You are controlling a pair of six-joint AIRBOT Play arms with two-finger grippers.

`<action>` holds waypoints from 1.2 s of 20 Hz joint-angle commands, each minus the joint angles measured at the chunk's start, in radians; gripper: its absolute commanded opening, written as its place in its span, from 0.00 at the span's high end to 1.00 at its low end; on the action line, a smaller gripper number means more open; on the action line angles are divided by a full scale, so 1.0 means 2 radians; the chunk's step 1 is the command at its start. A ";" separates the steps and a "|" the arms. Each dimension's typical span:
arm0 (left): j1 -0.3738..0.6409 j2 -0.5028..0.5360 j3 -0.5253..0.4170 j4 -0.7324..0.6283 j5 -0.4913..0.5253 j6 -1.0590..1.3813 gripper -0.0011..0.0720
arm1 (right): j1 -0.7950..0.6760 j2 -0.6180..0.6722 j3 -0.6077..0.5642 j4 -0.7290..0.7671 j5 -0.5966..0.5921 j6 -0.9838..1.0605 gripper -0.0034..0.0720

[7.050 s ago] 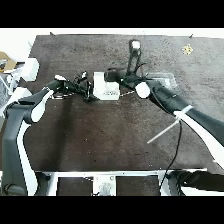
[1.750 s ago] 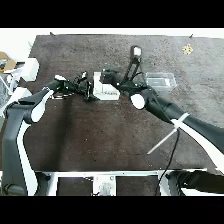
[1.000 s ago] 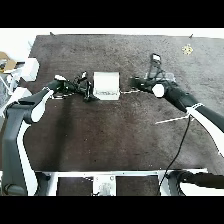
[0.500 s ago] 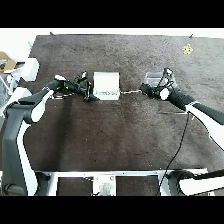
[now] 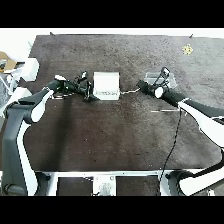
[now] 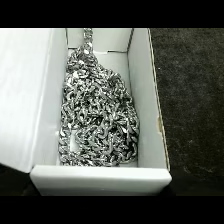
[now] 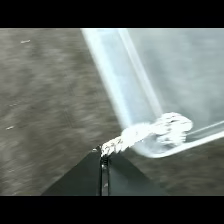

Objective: Fold the box and place the chain.

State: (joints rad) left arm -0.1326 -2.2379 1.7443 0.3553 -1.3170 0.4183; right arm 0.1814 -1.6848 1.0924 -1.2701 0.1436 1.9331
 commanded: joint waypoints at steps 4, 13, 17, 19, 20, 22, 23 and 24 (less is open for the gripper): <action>0.000 0.000 0.000 0.000 0.000 0.000 0.27 | 0.067 0.099 0.004 -0.061 0.006 -0.002 0.95; 0.000 0.000 0.000 0.000 0.000 0.000 0.27 | 0.147 0.163 0.024 -0.081 -0.042 -0.001 0.95; 0.000 0.000 0.000 0.000 0.000 0.000 0.27 | 0.181 0.161 0.038 -0.083 -0.063 -0.001 0.95; 0.000 0.000 0.000 0.000 0.000 0.000 0.27 | 0.186 0.150 0.038 -0.083 -0.062 -0.001 0.95; 0.000 0.000 0.000 0.000 0.000 0.000 0.27 | 0.189 0.141 0.038 -0.083 -0.061 -0.001 0.95; 0.000 0.000 0.000 0.000 0.000 0.000 0.27 | 0.191 0.117 0.038 -0.083 -0.061 -0.001 0.95; 0.000 0.000 0.000 0.000 0.000 0.000 0.27 | 0.192 0.103 0.038 -0.081 -0.060 -0.001 0.95; 0.000 0.000 0.000 0.000 0.000 0.000 0.27 | 0.192 0.088 0.038 -0.081 -0.058 -0.001 0.95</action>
State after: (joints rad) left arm -0.1326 -2.2379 1.7443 0.3553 -1.3170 0.4183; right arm 0.5552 -1.4471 1.1656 -1.4357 0.0254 1.9305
